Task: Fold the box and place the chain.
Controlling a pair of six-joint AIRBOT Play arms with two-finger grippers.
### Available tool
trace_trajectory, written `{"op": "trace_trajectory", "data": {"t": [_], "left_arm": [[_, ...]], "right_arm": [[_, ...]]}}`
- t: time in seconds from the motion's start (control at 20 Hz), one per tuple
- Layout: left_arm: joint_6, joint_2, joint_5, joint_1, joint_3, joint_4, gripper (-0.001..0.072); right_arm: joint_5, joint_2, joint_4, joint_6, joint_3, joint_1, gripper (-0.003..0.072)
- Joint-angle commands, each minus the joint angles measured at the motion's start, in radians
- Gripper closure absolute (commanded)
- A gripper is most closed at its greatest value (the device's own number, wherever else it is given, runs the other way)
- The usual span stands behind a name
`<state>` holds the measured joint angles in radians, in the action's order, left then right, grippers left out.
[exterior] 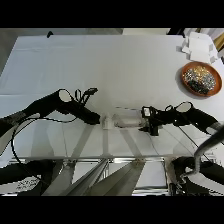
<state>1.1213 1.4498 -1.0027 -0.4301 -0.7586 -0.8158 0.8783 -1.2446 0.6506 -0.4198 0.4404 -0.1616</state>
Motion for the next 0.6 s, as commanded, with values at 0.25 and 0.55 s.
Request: {"op": "trace_trajectory", "data": {"t": [0.25, 0.55], "left_arm": [[0.007, 0.002, 0.042, -0.036, 0.0, 0.05, 0.0708], [-0.003, 0.009, 0.05, -0.046, 0.0, 0.094, 0.0707]], "right_arm": [[0.0, 0.0, 0.0, 0.0, 0.0, 0.0, 0.028], [0.0, 0.0, 0.0, 0.0, 0.0, 0.0, 0.028]]}}
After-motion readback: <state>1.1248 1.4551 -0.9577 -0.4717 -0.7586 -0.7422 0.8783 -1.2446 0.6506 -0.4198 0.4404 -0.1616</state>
